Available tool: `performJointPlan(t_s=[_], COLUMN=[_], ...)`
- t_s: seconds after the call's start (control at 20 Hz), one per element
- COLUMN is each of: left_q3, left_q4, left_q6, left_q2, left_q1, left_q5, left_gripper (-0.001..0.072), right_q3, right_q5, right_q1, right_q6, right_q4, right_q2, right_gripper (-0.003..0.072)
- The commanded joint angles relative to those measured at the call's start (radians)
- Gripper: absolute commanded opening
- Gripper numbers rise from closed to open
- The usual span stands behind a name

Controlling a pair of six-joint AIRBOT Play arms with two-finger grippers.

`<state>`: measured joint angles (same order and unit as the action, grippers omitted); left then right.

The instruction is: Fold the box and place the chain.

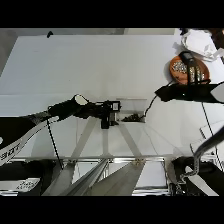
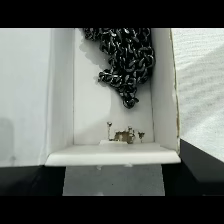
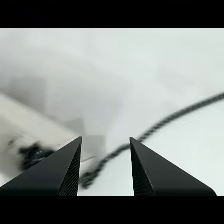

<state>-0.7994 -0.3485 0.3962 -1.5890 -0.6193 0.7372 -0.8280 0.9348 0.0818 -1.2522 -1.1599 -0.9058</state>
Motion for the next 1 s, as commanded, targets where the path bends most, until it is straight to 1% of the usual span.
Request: performJointPlan(t_s=[0.0,0.2,0.35,0.4,0.45,0.55,0.7,0.85,0.95], left_q3=[0.000,0.000,0.000,0.000,0.000,0.000,0.000,0.000,0.000], left_q4=[0.000,0.000,0.000,0.000,0.000,0.000,0.000,0.000,0.000], left_q6=[0.000,0.000,0.000,0.000,0.000,0.000,0.000,0.000,0.000], left_q2=[0.001,0.001,0.001,0.001,0.001,0.001,0.001,0.001,0.001], left_q1=[0.001,0.001,0.001,0.001,0.001,0.001,0.001,0.001,0.001], left_q5=[0.000,0.000,0.000,0.000,0.000,0.000,0.000,0.000,0.000], left_gripper=[0.0314,0.0314,0.0314,0.0314,0.0314,0.0314,0.0314,0.0314,0.0314], right_q3=[-0.117,-0.198,-0.225,-0.230,-0.236,-0.256,-0.305,-0.314,-0.314], right_q5=[0.021,0.051,0.080,0.085,0.089,0.090,0.098,0.121,0.132], right_q1=[-0.047,-0.045,-0.043,-0.036,-0.023,0.013,0.059,0.080,0.081], right_q6=[-0.087,-0.087,-0.087,-0.087,-0.087,-0.090,-0.147,-0.182,-0.193], right_q4=[-0.202,-0.225,-0.256,-0.261,-0.269,-0.303,-0.354,-0.383,-0.392], right_q2=[-0.090,-0.307,-0.452,-0.488,-0.523,-0.575,-0.640,-0.678,-0.685], right_gripper=[0.0343,0.0343,0.0351,0.0425,0.0456,0.0456,0.0449,0.0408,0.0407])
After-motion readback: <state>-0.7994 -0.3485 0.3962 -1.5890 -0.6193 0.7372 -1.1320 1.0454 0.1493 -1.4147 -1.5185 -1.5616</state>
